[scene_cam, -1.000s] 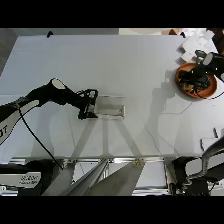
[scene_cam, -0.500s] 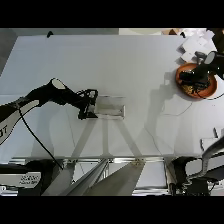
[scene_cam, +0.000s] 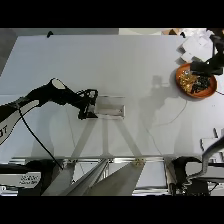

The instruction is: Fold the box and place the chain.

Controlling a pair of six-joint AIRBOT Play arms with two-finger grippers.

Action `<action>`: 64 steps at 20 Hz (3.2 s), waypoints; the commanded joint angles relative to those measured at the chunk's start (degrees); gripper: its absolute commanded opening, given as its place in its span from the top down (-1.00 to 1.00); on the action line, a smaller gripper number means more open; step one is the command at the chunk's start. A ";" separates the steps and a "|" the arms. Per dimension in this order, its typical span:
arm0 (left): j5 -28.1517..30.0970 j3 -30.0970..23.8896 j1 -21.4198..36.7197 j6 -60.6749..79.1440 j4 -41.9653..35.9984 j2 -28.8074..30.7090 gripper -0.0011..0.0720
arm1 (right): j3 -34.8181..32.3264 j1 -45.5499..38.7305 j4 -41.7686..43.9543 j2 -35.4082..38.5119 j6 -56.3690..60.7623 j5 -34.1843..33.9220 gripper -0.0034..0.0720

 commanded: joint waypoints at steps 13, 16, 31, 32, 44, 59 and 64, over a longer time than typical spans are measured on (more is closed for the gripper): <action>0.00 0.04 0.04 0.02 0.00 0.02 0.05 | -25.90 21.14 -3.56 22.97 -4.22 2.10 0.89; 0.00 0.04 0.04 0.02 0.00 0.02 0.05 | -25.88 30.40 -5.16 23.56 -3.96 1.95 0.89; 0.02 0.04 0.04 0.02 0.00 0.02 0.05 | -25.90 52.30 -2.32 21.77 0.79 -9.90 0.89; 0.02 0.04 0.04 0.02 0.00 0.02 0.05 | -25.90 52.83 -1.60 21.77 0.76 -11.65 0.89; 0.00 0.04 0.04 0.02 0.00 0.02 0.05 | -23.78 59.65 2.99 18.64 0.76 -20.33 0.89; 0.00 0.04 0.04 0.02 0.00 0.02 0.05 | -20.94 61.35 3.02 2.84 0.98 -22.75 0.24; 0.00 0.04 0.04 0.02 0.00 0.02 0.05 | -20.94 59.93 4.26 6.78 -3.56 -17.16 0.16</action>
